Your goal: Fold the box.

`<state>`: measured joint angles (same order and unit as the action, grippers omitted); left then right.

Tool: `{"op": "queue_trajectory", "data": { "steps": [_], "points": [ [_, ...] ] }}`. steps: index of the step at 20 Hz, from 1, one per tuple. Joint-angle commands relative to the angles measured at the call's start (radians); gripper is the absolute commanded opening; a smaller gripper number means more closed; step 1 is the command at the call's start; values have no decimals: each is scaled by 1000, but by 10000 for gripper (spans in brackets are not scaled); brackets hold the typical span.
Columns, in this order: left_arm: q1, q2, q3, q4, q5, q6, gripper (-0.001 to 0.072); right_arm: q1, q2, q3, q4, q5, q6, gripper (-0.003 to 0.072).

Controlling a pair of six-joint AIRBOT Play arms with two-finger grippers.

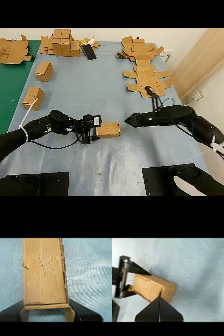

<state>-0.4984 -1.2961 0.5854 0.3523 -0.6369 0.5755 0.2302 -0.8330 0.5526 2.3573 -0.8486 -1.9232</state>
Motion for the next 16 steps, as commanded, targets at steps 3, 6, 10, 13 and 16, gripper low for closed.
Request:
{"op": "queue_trajectory", "data": {
  "steps": [3,6,10,13,16],
  "points": [
    [-1,0,0,0,0,0,520,-42,124,5,-140,9,192,3],
    [-1,0,0,0,0,0,520,-42,126,5,-87,6,243,3],
    [-1,0,0,0,0,0,520,-42,124,5,-61,1,280,3],
    [-1,0,0,-1,0,0,520,-42,122,5,-61,3,313,3],
    [-1,1,1,-23,-1,0,520,-42,122,5,-61,23,321,3]
  ]
}}
